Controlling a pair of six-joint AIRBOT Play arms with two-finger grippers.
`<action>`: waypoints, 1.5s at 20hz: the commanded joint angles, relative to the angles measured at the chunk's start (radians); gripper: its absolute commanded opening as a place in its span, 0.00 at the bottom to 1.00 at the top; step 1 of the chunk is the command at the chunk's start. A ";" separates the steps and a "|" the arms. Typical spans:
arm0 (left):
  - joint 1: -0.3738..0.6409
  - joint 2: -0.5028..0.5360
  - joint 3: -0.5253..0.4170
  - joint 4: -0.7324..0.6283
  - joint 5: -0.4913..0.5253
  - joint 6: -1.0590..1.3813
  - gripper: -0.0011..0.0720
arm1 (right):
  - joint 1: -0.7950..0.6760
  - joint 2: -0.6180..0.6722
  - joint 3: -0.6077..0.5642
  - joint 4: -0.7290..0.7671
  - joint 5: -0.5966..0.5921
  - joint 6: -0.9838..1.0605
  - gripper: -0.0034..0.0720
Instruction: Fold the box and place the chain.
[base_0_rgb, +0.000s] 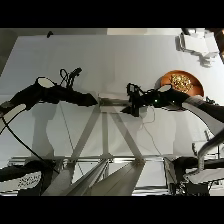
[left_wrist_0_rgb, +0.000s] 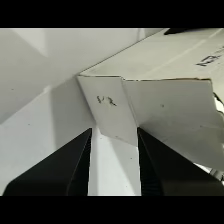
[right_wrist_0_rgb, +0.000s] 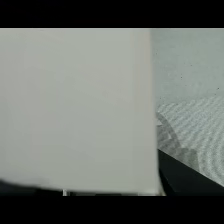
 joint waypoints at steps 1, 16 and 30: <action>-0.005 -0.001 0.000 -0.019 -0.002 0.021 0.46 | 0.000 0.000 0.000 0.000 0.000 0.000 0.49; 0.027 0.000 0.000 0.069 0.180 0.022 0.42 | 0.000 0.000 0.000 0.000 0.000 0.000 0.49; 0.037 0.000 -0.001 -0.060 -0.026 0.296 0.75 | 0.000 0.000 0.000 0.000 0.000 0.000 0.49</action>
